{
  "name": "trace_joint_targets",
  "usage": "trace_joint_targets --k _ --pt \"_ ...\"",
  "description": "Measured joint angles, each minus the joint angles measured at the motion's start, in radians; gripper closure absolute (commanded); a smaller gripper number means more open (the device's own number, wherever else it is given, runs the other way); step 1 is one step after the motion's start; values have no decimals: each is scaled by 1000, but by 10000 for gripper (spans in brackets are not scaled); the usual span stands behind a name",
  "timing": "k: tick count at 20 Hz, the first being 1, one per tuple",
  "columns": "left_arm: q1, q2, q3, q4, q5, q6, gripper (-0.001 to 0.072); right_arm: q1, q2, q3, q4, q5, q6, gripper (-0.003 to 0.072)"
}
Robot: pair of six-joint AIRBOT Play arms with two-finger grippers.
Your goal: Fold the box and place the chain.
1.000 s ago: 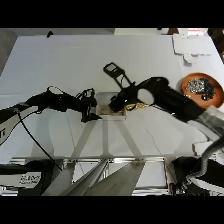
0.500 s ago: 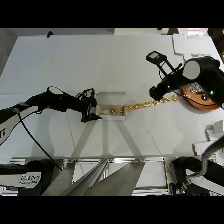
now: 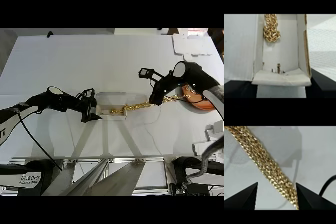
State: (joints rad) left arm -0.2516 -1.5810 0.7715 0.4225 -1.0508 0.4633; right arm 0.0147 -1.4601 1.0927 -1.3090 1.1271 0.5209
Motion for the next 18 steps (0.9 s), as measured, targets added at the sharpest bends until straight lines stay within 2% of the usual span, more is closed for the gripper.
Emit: trace_joint_targets --k 9,11,12,13,14,15,16,18 --pt "0 0 0 0 0 0 315 14 -40 -101 37 -148 -194 149" --pt "0 0 0 0 0 0 315 16 -46 -117 40 -182 -203 180" --pt "0 0 0 0 0 0 315 16 -48 -122 43 -194 -205 268" --pt "0 0 0 0 0 0 315 17 -54 -126 51 -201 -207 399" --pt "0 0 0 0 0 0 315 18 -58 -129 56 -200 -208 482" --pt "0 0 0 0 0 0 315 20 -63 -131 57 -201 -208 626" --pt "0 0 0 0 0 0 315 21 -66 -133 57 -204 -207 670" --pt "0 0 0 0 0 0 315 25 -69 -134 46 -206 -205 670"
